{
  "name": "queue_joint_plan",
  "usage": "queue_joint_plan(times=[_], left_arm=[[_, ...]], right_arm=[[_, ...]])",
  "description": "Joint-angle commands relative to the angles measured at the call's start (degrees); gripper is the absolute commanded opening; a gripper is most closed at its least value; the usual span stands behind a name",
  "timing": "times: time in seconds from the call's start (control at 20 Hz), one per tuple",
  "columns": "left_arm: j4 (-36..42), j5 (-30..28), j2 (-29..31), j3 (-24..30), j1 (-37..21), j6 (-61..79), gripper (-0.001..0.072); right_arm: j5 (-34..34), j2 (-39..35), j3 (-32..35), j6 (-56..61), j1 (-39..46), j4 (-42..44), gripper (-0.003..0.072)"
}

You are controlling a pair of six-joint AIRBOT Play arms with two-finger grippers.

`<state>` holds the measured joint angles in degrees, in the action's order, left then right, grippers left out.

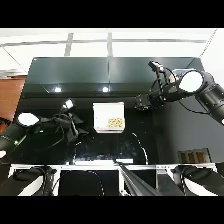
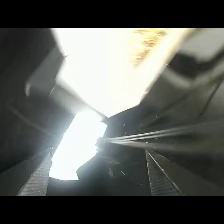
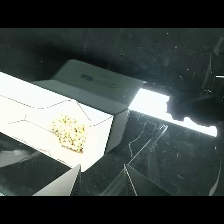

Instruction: Fold the box and place the chain.

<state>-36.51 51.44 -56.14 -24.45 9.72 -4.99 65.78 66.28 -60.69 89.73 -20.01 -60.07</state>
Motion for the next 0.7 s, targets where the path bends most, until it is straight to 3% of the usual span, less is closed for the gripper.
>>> queue_joint_plan(times=[0.0, 0.25, 0.65], left_arm=[[2.29, -6.67, -4.2, -1.07, 5.38, 20.28, 0.0719], [2.27, -6.16, -15.63, -8.52, 8.87, 19.89, 0.0717], [2.45, -5.79, -19.47, -11.19, 11.02, 21.99, 0.0716]], right_arm=[[-0.31, 0.0, 0.0, 0.04, -0.11, 0.02, 0.0324], [-0.87, 0.0, 0.0, 0.02, -0.11, 0.0, 0.0325], [-1.42, 0.0, 0.0, 0.0, -0.11, 0.02, 0.0325]])
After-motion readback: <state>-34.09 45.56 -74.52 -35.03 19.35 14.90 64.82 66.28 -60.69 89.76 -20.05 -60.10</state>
